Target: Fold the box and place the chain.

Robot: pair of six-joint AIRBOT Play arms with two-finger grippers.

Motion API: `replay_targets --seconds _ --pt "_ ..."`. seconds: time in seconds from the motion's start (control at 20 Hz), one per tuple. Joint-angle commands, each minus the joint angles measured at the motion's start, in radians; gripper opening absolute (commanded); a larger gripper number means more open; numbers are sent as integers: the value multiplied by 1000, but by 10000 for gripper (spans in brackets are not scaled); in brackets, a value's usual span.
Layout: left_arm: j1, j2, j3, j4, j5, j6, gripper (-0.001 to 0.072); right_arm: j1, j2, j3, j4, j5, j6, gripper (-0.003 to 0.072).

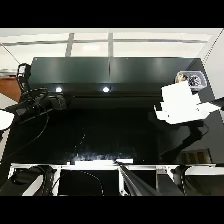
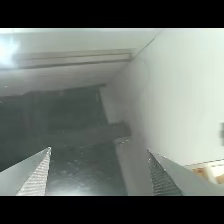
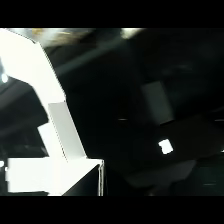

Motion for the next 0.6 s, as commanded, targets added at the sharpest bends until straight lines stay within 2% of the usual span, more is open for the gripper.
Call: replay_targets --seconds 0.0,0.25,0.55 --pt "-1 -1 1 -53 -55 1 703 66 171 -124 30 -88 67 41" --pt "-2 -1 1 -54 -113 1 703 206 441 -393 116 -242 184 41" --pt "-28 -1 0 -53 -125 5 703 553 700 -742 244 -527 315 41"
